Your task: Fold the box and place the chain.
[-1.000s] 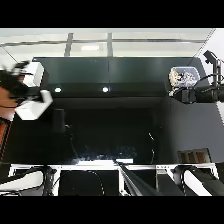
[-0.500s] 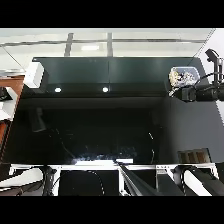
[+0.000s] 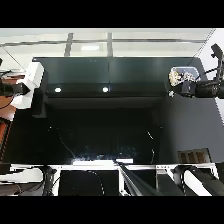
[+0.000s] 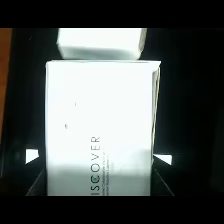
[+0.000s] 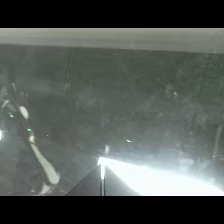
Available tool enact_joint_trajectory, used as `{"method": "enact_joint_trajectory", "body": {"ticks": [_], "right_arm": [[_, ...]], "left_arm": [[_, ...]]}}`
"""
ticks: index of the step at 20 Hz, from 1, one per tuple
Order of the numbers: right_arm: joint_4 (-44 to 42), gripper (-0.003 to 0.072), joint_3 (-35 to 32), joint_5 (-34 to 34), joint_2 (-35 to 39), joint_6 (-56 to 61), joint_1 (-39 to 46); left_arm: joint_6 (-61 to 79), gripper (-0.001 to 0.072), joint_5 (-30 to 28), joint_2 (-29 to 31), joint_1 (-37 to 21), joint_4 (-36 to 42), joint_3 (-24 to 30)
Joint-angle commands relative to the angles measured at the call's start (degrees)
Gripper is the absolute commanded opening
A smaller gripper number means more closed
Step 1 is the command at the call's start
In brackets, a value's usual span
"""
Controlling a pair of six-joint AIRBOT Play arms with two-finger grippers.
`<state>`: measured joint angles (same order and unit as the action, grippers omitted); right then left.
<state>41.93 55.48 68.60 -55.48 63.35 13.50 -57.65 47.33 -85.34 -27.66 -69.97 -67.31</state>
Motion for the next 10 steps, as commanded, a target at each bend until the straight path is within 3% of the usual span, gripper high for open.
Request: {"method": "enact_joint_trajectory", "body": {"ticks": [1,5,6,8,10], "right_arm": [[-0.59,0.0018,0.04,0.55,0.04,3.45,-0.04],[-0.59,0.0018,0.04,2.51,0.04,3.54,-0.04],[-0.59,0.0018,0.02,2.84,0.02,3.54,-0.04],[-0.61,0.0018,0.04,3.50,0.04,3.56,-0.04],[-0.66,0.0018,0.04,4.66,0.04,3.56,-0.04]], "left_arm": [[1.79,0.0279,-5.97,-2.38,3.02,1.44,0.15],[1.81,0.0280,-4.85,-5.70,3.17,1.42,-1.25],[1.86,0.0310,-4.68,-6.49,3.17,1.22,-1.97],[1.86,0.0684,-5.97,-6.51,3.26,1.16,-2.75],[1.79,0.0717,-2.84,-5.79,3.19,-1.60,-5.57]]}}
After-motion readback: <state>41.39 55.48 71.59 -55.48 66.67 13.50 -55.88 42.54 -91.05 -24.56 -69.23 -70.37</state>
